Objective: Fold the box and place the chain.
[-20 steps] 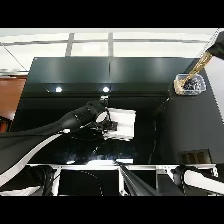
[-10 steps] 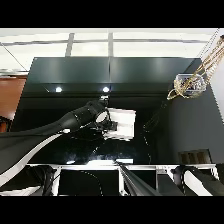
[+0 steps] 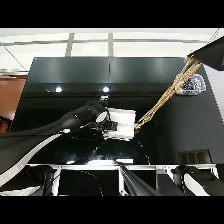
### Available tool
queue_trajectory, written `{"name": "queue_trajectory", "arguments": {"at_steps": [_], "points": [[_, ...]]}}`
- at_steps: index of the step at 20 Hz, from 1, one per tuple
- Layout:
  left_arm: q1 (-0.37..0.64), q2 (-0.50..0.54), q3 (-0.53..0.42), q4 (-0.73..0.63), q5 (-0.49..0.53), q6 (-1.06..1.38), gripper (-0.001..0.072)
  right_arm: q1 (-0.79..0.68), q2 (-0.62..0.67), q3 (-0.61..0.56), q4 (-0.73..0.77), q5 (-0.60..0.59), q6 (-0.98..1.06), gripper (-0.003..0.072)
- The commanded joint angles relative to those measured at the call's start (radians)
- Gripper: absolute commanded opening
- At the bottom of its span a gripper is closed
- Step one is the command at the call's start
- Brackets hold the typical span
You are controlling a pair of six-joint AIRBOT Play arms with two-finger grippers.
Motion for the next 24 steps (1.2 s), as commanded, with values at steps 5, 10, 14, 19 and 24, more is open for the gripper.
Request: {"name": "queue_trajectory", "arguments": {"at_steps": [5,10,14,19,24], "points": [[0.000,-0.001,0.000,0.000,0.000,0.000,0.0026,0.051,0.002,-0.026,0.105,-0.009,0.000,0.0003],[0.000,-0.001,0.000,0.000,0.000,0.000,0.0026,0.051,0.002,-0.026,0.232,-0.044,-0.010,0.0003],[0.000,-0.001,0.000,0.000,0.000,0.000,0.0026,0.051,0.002,-0.008,0.395,-0.109,-0.060,0.0003],[0.000,-0.001,0.000,0.000,0.000,0.000,0.0027,0.051,0.002,0.078,0.402,-0.109,-0.064,0.0004],[0.000,-0.001,0.000,0.000,0.000,0.000,0.0026,0.077,0.002,0.096,0.509,-0.128,-0.079,0.0004]]}}
